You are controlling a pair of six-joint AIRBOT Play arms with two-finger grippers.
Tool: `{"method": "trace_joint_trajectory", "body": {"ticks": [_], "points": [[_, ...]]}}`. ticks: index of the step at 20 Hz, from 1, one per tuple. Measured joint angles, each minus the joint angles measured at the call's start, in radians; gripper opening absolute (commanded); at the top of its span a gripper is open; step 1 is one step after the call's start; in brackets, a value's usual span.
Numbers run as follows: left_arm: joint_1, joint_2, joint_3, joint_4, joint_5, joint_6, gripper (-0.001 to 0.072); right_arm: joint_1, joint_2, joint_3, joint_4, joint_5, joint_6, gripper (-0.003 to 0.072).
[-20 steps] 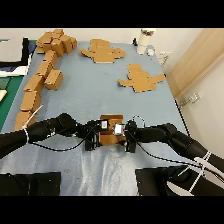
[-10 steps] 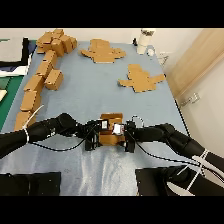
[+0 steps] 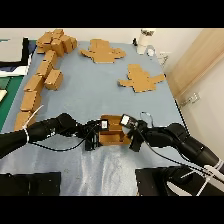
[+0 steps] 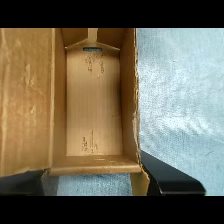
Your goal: Fold the box.
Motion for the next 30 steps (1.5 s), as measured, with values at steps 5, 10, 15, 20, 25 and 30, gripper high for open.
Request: {"method": "trace_joint_trajectory", "body": {"ticks": [5, 10, 15, 20, 25, 30], "points": [[0.0, 0.0, 0.0, 0.0, 0.0, 0.002, 0.0469, -0.028, 0.07, 0.04, -0.326, -0.196, 0.649, 0.0003], [0.0, 0.0, 0.0, 0.0, 0.0, 0.002, 0.047, -0.175, 0.032, 0.044, -0.347, -0.306, 0.896, 0.0003], [0.0, 0.0, 0.0, 0.0, 0.0, 0.002, 0.0469, -0.243, -0.105, 0.035, -0.089, -0.252, 0.785, 0.0003], [0.0, 0.0, 0.0, 0.0, -0.003, 0.002, 0.047, -0.256, -0.212, 0.036, 0.108, -0.168, 0.644, 0.0003], [0.0, 0.0, 0.0, 0.0, -0.004, 0.002, 0.0469, -0.258, -0.231, 0.043, 0.21, -0.152, 0.575, 0.0003], [0.0, 0.0, 0.0, 0.0, -0.005, 0.003, 0.0469, -0.258, -0.172, 0.079, 0.269, -0.157, 0.546, 0.019]]}}
